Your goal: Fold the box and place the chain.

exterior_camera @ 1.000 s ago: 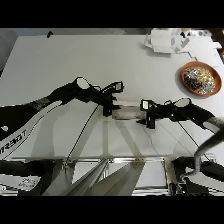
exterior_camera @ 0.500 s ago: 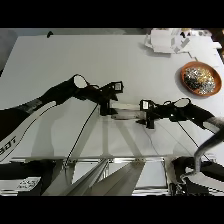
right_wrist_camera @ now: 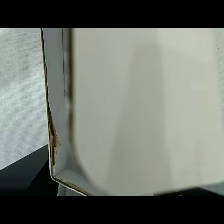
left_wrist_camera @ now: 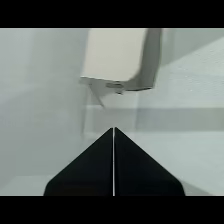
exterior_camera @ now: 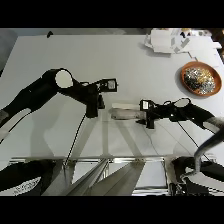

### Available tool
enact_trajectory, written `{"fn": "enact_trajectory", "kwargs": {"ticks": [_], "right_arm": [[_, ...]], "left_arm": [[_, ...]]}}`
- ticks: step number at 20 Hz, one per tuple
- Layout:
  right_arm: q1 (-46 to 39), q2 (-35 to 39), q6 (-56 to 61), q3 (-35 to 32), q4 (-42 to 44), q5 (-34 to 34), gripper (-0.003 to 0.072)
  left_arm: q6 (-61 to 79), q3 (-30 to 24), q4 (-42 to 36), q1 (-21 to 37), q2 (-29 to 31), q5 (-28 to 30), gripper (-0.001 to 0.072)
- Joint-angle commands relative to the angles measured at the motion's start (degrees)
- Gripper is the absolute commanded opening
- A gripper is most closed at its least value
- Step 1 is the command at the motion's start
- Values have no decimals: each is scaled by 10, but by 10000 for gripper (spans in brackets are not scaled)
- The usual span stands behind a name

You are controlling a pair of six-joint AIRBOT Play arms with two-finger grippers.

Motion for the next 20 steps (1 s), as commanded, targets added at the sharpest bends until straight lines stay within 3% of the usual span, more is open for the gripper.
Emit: {"fn": "enact_trajectory", "kwargs": {"ticks": [1, 4, 9, 11, 16, 20], "right_arm": [[0, 0, 0, 0, 0, 0, 295], [0, 0, 0, 0, 0, 0, 295], [0, 0, 0, 0, 0, 0, 295], [0, 0, 0, 0, 0, 0, 295], [0, 0, 0, 0, 0, 0, 295], [0, 0, 0, 0, 0, 0, 295]], "left_arm": [[-28, 0, -33, -26, 7, -24, 6], [-26, 0, -50, -70, -26, 61, 5], [-65, 0, -108, -90, -89, 332, 8], [-114, 0, -111, -84, -109, 391, 9], [-142, 0, -108, -79, -156, 358, 9], [-142, 0, -82, -64, -116, 321, 9]]}}
